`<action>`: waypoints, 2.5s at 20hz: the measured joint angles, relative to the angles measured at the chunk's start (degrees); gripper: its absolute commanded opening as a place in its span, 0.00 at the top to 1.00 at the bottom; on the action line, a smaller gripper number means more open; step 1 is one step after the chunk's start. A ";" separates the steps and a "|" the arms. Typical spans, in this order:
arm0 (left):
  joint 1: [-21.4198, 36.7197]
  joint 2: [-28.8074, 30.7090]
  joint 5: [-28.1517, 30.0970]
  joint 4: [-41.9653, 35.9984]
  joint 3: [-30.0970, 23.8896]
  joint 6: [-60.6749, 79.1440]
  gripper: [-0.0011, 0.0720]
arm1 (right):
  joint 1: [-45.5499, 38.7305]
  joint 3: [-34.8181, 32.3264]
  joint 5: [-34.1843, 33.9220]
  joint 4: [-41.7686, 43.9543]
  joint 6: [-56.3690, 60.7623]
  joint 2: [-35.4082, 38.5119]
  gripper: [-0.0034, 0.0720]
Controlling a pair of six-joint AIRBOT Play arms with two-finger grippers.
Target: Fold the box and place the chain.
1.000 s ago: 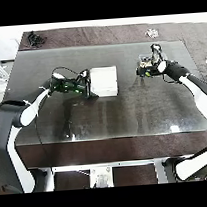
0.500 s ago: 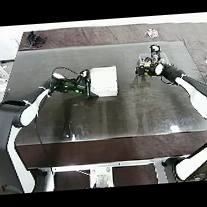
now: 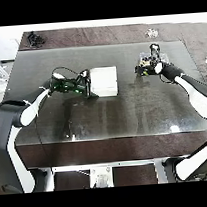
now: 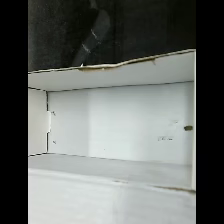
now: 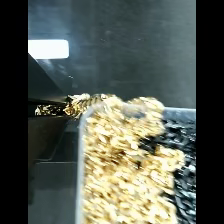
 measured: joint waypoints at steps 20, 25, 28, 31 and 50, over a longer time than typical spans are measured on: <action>0.00 0.00 0.00 -0.02 0.00 0.00 0.50 | 19.50 1.77 2.80 -2.82 -1.07 38.82 0.95; 0.00 0.00 0.00 0.00 0.00 0.00 0.50 | 29.42 3.17 2.73 -3.21 -1.14 39.50 0.94; 0.00 0.00 0.00 0.00 0.00 0.00 0.50 | 32.89 3.41 2.60 -3.30 -1.03 38.40 0.95; 0.00 0.00 0.00 -0.02 0.00 0.00 0.50 | 34.42 3.37 2.75 -3.06 -0.59 36.15 0.94; 0.00 0.00 0.00 0.00 0.00 0.00 0.50 | 31.41 -6.84 3.15 -2.89 2.08 19.34 0.94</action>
